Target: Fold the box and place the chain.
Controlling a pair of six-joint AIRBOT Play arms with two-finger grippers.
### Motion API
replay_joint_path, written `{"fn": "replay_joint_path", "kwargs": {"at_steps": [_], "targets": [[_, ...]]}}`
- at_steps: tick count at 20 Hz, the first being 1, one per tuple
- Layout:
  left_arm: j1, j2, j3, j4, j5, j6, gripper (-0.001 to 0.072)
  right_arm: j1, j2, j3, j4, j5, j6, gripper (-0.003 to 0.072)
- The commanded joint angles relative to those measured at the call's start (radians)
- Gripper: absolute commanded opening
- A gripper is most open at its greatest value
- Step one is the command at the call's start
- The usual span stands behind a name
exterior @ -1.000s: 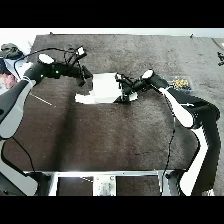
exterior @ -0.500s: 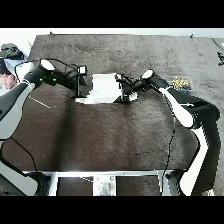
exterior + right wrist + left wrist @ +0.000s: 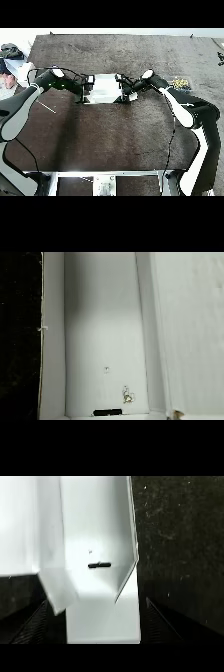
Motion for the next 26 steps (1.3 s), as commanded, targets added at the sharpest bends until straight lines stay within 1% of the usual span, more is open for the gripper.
{"fn": "replay_joint_path", "kwargs": {"at_steps": [1, 4, 11, 16, 20, 21, 22, 25, 26], "targets": [[-0.017, -0.016, -0.002, -0.004, 0.01, -0.009, 0.072, 0.0, 0.0, 0.0, 0.0, 0.0, 0.0, 0.0536], [-0.045, -0.016, -0.002, -0.021, 0.022, -0.01, 0.072, 0.0, 0.0, 0.0, 0.0, 0.0, 0.0, 0.0536], [-0.045, -0.016, -0.002, -0.01, 0.093, -0.052, 0.0713, 0.0, 0.0, 0.0, 0.0, 0.0, 0.001, 0.0536], [-0.045, -0.016, -0.002, 0.09, 0.087, -0.148, 0.0713, 0.0, 0.0, 0.0, 0.0, 0.0, 0.0, 0.0536], [-0.045, -0.016, -0.002, 0.085, 0.085, -0.147, 0.071, 0.0, 0.0, 0.0, 0.0, 0.0, 0.0, 0.0536], [-0.045, -0.016, -0.002, 0.085, 0.084, -0.147, 0.0566, 0.0, 0.0, 0.0, 0.0, 0.0, 0.0, 0.0536], [-0.045, -0.016, -0.002, 0.081, 0.082, -0.147, 0.0477, 0.0, 0.0, 0.0, 0.0, 0.0, 0.0, 0.0536], [-0.045, -0.016, -0.002, 0.008, 0.031, -0.112, 0.0476, 0.0, 0.0, 0.0, 0.0, 0.0, 0.0, 0.0536], [-0.045, -0.016, -0.002, -0.004, 0.016, -0.098, 0.0448, 0.0, 0.0, 0.0, 0.0, 0.0, 0.0, 0.0536]]}}
